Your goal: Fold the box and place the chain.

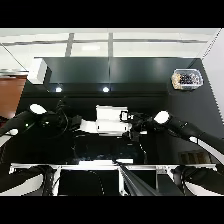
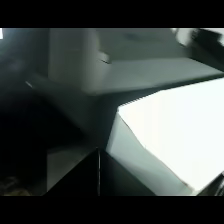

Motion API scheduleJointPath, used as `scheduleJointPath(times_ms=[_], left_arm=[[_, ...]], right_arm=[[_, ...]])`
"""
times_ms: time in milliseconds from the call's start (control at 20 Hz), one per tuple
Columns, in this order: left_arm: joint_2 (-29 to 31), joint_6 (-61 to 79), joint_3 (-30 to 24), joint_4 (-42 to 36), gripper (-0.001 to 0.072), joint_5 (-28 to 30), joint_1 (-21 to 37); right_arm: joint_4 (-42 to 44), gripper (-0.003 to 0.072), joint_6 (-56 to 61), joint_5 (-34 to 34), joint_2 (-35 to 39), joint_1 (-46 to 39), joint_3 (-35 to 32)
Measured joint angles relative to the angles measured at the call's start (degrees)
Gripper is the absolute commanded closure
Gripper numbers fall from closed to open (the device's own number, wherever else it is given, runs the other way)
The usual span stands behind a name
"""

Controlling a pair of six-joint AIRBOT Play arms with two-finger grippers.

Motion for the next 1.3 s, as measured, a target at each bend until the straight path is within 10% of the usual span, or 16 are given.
scheduleJointPath(times_ms=[100, 350, 1300], left_arm=[[-0.9, 1.5, 1.1, -1.3, 0.0609, -0.8, -1.2], [-1.8, 5.3, 5.6, -2.6, 0.0062, -5.5, -2.2], [-2.0, 6.8, 12.9, -3.0, 0.0049, -11.8, -8.7]], right_arm=[[0.0, 0.0216, 0.0, 0.0, 0.0, 0.0, 0.0], [0.0, 0.0217, 0.0, 0.0, 0.0, 0.0, 0.0], [-0.1, 0.0217, -0.1, 0.2, 0.0, 0.0, 0.0]])
